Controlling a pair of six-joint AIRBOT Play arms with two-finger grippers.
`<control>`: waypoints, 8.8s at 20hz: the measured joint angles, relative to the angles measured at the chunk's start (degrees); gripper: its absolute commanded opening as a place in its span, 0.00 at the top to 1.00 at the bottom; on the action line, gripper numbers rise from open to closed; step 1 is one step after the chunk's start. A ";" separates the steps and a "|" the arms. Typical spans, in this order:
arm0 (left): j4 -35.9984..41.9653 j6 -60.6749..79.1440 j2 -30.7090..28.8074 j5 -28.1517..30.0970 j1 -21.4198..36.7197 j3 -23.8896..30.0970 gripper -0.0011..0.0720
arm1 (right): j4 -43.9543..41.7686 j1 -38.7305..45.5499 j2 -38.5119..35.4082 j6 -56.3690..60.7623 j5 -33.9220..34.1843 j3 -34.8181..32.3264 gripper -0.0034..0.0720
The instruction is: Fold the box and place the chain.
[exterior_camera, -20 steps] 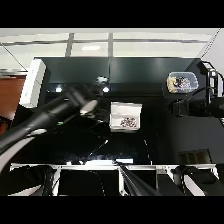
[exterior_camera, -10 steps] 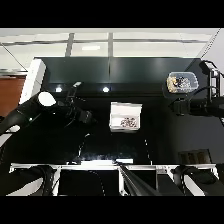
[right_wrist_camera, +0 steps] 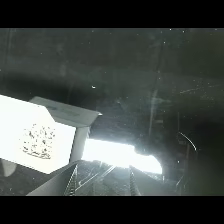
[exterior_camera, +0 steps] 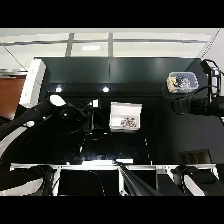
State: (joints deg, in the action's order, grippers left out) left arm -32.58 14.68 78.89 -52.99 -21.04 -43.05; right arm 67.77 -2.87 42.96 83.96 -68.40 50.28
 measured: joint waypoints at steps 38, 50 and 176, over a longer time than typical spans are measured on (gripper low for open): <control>5.97 3.56 7.10 3.43 -6.69 -5.09 0.22 | -19.23 -9.49 24.26 -28.30 16.65 1.64 0.07; 5.86 3.54 7.10 3.52 -6.69 -5.11 0.22 | -22.77 -11.98 27.06 -64.41 3.80 0.24 0.07; 5.75 3.56 7.13 3.21 -6.75 -5.11 0.22 | -19.58 -14.88 16.92 -40.54 7.52 -3.30 0.95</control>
State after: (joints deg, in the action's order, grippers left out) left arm -26.83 18.24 86.02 -49.78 -27.79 -48.16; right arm 48.18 -17.76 59.88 43.42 -60.88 46.98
